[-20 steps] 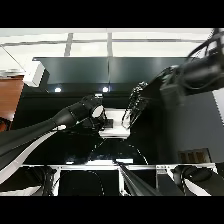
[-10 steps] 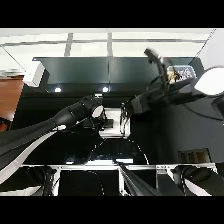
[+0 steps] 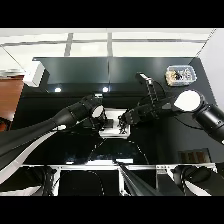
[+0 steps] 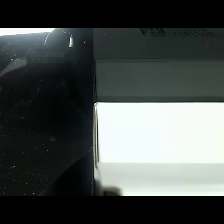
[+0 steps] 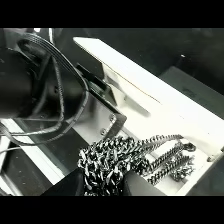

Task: Fold the box and place the chain.

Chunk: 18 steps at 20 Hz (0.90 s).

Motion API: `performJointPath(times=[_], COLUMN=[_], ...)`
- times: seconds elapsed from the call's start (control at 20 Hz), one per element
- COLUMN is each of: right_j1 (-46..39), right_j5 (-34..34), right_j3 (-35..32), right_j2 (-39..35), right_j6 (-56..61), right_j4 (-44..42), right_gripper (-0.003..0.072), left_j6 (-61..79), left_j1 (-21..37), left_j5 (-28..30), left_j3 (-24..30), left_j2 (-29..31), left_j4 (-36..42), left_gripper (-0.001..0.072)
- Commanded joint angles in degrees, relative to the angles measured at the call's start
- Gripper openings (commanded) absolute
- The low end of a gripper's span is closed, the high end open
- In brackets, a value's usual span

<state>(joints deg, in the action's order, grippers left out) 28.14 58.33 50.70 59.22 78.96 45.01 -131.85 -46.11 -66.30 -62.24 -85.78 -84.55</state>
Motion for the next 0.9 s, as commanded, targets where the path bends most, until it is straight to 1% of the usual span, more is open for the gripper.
performJointPath(times=[0.0, 0.2, 0.25, 0.3, 0.45, 0.65, 0.8, 0.85], right_j1=[0.31, 0.33, 0.33, 0.33, 0.31, 0.33, 0.33, 0.31], right_j5=[-0.94, -1.31, -1.44, -1.27, -1.09, -2.49, -3.04, -3.48], right_j3=[-0.44, -0.44, -0.42, -0.42, -0.42, -0.42, -0.42, -0.42], right_j2=[0.04, 0.11, 0.11, 0.11, 0.11, 0.39, 3.58, 4.44], right_j6=[1.55, 1.84, 1.86, 1.79, 1.73, 1.84, 1.84, 1.81], right_j4=[3.41, 3.67, 3.65, 3.69, 5.07, 4.76, 4.94, 4.98], right_gripper=[0.0015, 0.002, 0.0143, 0.0207, 0.0207, 0.0202, 0.0206, 0.0306], left_j6=[0.02, 0.02, 0.02, 0.02, 0.02, 0.02, 0.0, 0.02], left_j1=[0.02, 0.04, 0.04, 0.04, 0.04, 0.04, 0.04, 0.04], left_j5=[0.0, 0.02, 0.02, 0.02, 0.02, 0.0, 0.0, -0.13], left_j3=[-0.02, -0.02, -0.02, -0.02, -0.02, -0.02, -0.02, -0.02], left_j2=[0.0, 0.0, 0.0, 0.0, 0.0, 0.0, 0.0, 0.0], left_j4=[-0.02, -0.02, -0.02, -0.02, -0.02, -0.02, 0.0, 0.0], left_gripper=[0.0027, 0.0027, 0.0027, 0.0026, 0.0026, 0.0027, 0.0027, 0.0026])
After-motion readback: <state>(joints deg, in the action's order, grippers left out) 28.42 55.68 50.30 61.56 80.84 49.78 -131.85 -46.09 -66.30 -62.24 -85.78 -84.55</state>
